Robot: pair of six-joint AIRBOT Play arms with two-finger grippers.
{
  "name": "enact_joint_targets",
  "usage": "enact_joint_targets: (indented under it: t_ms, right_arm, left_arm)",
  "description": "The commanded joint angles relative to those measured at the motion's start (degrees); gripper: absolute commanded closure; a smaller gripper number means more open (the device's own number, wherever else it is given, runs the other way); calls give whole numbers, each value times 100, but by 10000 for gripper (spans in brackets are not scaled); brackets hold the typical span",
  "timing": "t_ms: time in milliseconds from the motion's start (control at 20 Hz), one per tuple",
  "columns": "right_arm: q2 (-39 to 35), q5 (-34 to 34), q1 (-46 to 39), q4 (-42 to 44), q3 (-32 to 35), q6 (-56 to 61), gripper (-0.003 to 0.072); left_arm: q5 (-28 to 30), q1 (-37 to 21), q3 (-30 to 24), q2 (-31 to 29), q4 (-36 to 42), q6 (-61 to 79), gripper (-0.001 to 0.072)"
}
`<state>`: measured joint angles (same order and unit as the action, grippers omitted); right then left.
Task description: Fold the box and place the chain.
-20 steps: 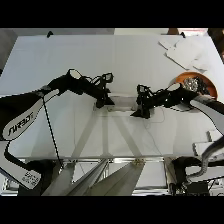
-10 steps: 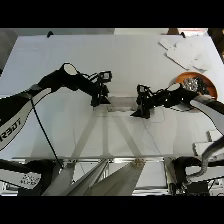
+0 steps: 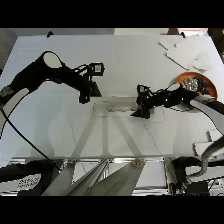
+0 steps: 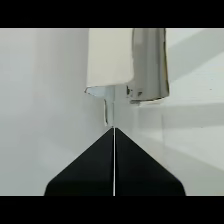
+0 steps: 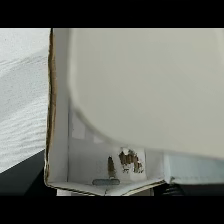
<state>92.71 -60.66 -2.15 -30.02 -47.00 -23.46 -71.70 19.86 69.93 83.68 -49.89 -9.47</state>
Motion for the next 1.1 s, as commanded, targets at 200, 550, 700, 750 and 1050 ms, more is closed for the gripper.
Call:
enact_joint_targets:
  t_ms: [200, 550, 700, 750, 1050]
  right_arm:
    - [4, 0, 4, 2, -2, 0, 168]
    - [2, 0, 4, 2, -2, 0, 168]
    - [4, 0, 4, 2, -2, 0, 168]
    - [4, 0, 4, 2, -2, 0, 168]
    - [2, 0, 4, 2, -2, 0, 168]
  left_arm:
    - [-837, 323, -94, 83, 431, -769, 702]
    - [798, 393, -94, 852, 2026, -684, 702]
    - [1805, 365, -94, 922, 1878, -688, 701]
    - [2124, 341, -94, 922, 1878, -688, 701]
    - [2684, 328, -94, 1150, 1880, -688, 701]
